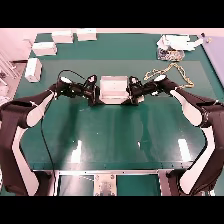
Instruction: Fold the box and place the chain.
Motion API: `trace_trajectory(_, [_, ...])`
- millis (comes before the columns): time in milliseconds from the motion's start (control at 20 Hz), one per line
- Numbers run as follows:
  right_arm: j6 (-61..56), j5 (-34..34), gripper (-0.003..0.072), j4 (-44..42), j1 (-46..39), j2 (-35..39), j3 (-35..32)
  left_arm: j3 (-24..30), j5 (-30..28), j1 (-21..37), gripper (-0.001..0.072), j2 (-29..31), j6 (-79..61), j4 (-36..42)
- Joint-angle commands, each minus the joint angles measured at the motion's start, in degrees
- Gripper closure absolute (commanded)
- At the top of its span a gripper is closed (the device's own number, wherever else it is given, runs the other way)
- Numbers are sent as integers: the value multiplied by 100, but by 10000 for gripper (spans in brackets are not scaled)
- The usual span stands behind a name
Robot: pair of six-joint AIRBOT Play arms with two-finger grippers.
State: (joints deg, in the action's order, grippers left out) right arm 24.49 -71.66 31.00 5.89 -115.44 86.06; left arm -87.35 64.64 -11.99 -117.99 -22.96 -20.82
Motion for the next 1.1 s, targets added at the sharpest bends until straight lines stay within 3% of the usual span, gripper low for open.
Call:
trace_trajectory(0, [-4, 4, 107, -9, 7, 0, -2, 2, -11, -4, 263, -4, 0, 7])
trace_trajectory(800, [-157, -199, 106, -42, -7, 7, -4, 2, -13, -4, 262, -4, 0, 11])
trace_trajectory(850, [-157, -214, 81, -46, -7, 13, 24, 2, -15, -4, 263, -4, 0, 9])
trace_trajectory(900, [-157, -254, -34, -28, -35, 35, 46, 2, -15, -4, 263, -4, 0, 9])
trace_trajectory(1050, [-160, -321, -34, 11, -170, 234, 46, 2, -15, -4, 263, -4, 0, 9])
